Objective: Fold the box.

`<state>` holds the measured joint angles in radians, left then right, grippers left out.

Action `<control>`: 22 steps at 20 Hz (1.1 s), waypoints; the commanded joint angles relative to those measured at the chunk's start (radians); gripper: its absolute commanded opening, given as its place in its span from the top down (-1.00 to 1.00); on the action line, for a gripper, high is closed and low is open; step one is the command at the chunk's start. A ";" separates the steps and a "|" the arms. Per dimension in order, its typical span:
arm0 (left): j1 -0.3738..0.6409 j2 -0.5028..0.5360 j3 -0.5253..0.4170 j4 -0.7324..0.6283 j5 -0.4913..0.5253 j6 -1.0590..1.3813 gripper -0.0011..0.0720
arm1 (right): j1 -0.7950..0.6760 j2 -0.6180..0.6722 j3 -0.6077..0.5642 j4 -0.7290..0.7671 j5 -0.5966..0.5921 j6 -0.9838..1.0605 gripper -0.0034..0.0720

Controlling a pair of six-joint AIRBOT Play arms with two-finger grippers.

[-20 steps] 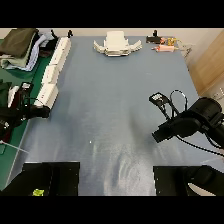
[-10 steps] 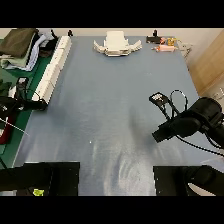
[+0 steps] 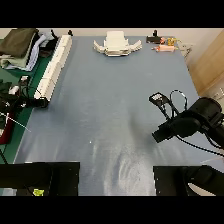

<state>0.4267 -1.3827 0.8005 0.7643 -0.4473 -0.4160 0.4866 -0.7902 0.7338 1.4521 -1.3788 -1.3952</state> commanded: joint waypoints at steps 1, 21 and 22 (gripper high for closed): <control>-0.001 -0.003 0.003 -0.002 0.002 0.000 -0.45 | 0.000 0.000 0.001 0.000 0.000 0.000 0.86; 0.057 0.332 0.003 0.492 -0.624 -0.435 -0.92 | 0.000 0.000 0.001 0.000 0.000 0.000 0.86; 0.050 0.365 0.004 0.488 -0.703 -0.473 -0.21 | 0.000 0.000 0.001 0.000 0.000 0.000 0.86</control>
<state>0.4732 -1.1057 0.8028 1.1709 -0.8974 -0.7517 0.4866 -0.7906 0.7334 1.4517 -1.3788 -1.3952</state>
